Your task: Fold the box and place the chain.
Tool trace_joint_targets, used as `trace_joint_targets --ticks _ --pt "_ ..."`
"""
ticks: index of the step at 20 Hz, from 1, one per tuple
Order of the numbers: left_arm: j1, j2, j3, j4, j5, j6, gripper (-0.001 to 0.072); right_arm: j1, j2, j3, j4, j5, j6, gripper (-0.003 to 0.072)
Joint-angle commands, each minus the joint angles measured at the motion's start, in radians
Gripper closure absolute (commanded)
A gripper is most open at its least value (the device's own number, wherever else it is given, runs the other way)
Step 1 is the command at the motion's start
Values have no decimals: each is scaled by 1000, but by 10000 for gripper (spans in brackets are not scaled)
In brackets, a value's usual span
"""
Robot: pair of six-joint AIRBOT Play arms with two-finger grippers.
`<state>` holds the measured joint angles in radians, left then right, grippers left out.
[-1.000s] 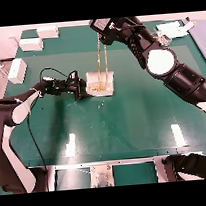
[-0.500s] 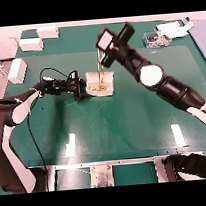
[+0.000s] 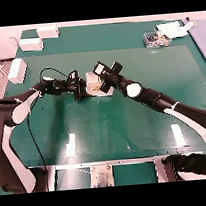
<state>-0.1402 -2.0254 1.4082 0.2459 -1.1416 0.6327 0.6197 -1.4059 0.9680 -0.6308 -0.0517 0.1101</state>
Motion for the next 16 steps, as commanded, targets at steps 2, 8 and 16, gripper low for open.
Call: trace_joint_targets --ticks 2,8,16 --pt "1 0 0 0 0 0 227 -14 -20 -24 2 53 24 678" --pt "1 0 0 0 0 0 227 -40 47 -22 -10 55 4 402" --pt "1 0 0 0 1 0 227 -125 39 -5 -323 280 -43 251"
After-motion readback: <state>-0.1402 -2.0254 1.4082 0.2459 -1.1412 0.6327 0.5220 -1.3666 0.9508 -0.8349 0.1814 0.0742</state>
